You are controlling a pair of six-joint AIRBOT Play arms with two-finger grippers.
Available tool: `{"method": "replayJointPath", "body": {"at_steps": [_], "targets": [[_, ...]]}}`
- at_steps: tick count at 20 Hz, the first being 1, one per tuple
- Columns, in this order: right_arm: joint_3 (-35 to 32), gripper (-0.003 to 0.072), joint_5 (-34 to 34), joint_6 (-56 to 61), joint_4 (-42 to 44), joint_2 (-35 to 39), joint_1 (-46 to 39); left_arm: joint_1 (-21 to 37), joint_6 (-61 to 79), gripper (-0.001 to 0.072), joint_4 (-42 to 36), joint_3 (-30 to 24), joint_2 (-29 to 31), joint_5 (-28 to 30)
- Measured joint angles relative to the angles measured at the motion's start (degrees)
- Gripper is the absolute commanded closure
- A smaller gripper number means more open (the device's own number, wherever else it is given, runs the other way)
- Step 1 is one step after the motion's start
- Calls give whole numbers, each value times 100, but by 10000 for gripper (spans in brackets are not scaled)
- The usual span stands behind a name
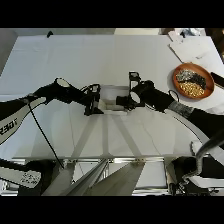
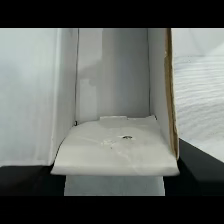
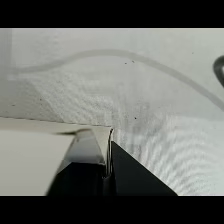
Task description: Fold the box and place the chain.
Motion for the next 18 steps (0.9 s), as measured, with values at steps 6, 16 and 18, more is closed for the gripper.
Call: {"method": "replayJointPath", "body": {"at_steps": [6,16,18], "targets": [[39,344,-46,118,-201,-17,0,2,33,371,9,0,0,11],[42,342,573,-590,-210,879,-245,0,57,371,33,0,0,-24],[42,342,767,-994,-153,1250,-483,0,48,371,31,0,0,-22]]}}
